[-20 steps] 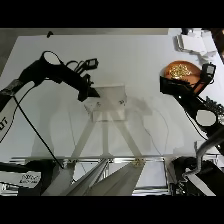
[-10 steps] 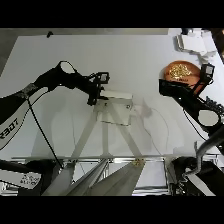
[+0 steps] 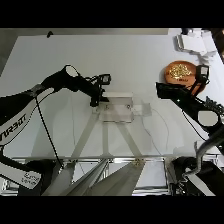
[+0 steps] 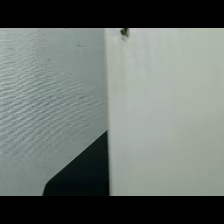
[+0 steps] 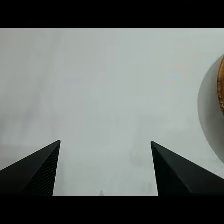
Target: Fold the box and place the chain.
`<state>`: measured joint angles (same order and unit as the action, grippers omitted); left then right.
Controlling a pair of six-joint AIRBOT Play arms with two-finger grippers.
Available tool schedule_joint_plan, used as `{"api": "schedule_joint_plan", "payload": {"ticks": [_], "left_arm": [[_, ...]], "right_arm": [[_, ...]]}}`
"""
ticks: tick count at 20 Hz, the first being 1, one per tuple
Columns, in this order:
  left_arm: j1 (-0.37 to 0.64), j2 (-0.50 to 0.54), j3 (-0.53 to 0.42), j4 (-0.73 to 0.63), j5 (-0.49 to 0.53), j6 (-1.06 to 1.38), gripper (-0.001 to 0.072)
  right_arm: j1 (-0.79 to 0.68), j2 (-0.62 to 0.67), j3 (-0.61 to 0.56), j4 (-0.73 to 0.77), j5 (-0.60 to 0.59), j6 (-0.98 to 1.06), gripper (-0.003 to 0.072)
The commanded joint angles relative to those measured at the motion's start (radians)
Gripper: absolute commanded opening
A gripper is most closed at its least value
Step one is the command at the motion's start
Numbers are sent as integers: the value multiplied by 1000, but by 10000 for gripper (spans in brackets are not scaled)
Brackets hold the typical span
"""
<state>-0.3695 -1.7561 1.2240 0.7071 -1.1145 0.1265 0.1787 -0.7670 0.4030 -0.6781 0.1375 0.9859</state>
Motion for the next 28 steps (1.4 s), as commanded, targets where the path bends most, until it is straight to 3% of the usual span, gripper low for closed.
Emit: {"api": "schedule_joint_plan", "payload": {"ticks": [1, 7, 11, 13, 15, 18, 22, 24, 26, 28], "left_arm": [[7, -7, 0, 31, -9, -23, 5], [10, -7, 0, 60, -27, -22, 7], [10, -7, 0, 60, -26, -22, 7], [10, -7, 0, 60, -26, -22, 7], [10, -7, 0, 60, -26, -22, 7], [10, -7, 0, 60, -26, -22, 7], [10, -7, 0, 60, -26, -22, 7], [10, -7, 0, 60, -26, -22, 7], [10, -7, 0, 60, -26, -22, 7], [10, -7, 0, 60, -26, -22, 7]], "right_arm": [[0, 0, 1, -7, 9, 0, 648], [0, 1, 3, -27, 37, -29, 648], [27, 1, 73, -37, 327, -270, 649], [84, 1, 98, -41, 393, -402, 649], [152, 0, 98, -117, 408, -502, 649], [232, 0, 97, -292, 409, -495, 648], [229, -7, 95, -347, 409, -518, 644], [196, -59, 95, -328, 426, -658, 558], [144, -141, 95, -246, 468, -862, 571], [76, -233, 96, -70, 526, -1081, 630]]}}
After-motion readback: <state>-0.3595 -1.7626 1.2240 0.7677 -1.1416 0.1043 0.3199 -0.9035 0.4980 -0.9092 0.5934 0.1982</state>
